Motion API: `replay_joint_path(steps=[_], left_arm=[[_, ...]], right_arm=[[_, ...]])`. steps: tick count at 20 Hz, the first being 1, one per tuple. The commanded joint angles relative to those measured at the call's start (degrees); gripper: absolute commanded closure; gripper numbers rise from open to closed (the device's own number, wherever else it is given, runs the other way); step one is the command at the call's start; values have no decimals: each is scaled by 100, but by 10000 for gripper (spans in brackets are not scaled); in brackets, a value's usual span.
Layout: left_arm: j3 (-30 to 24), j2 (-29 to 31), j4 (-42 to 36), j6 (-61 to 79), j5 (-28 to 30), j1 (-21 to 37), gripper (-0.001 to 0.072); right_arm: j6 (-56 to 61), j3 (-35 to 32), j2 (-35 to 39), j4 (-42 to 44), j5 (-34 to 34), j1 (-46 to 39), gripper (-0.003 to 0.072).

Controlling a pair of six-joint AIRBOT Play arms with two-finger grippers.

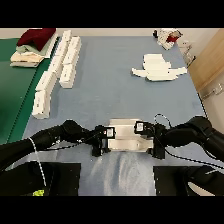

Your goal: Fold the box.

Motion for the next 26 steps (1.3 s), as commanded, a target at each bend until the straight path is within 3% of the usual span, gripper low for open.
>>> replay_joint_path(steps=[1, 3, 6, 10, 18, 19, 20, 21, 26], left_arm=[[7, 0, 0, 2, 2, 2, 254], [7, 0, 0, 0, 2, 2, 254], [7, 0, 0, 2, 2, 2, 254], [7, 0, 0, 2, 2, 2, 254], [7, 0, 0, 2, 2, 2, 254], [7, 0, 0, 2, 2, 2, 254], [7, 0, 0, 2, 2, 2, 254], [7, 0, 0, 2, 2, 2, 254], [7, 0, 0, 2, 2, 2, 254]], right_arm=[[-737, -50, -229, 138, 511, 48, -17], [-944, -50, -236, 306, 570, 48, 189], [-946, -50, -240, 551, 507, 48, 370], [-1182, -50, -243, 903, 568, 48, 528], [-1578, -50, -505, 1364, 911, 48, 522], [-1578, -50, -516, 1381, 911, 48, 436], [-1578, -50, -520, 1429, 914, 48, 167], [-1580, -50, -520, 1462, 911, 48, 86], [-1475, -48, -516, 1475, 883, 46, 101]])
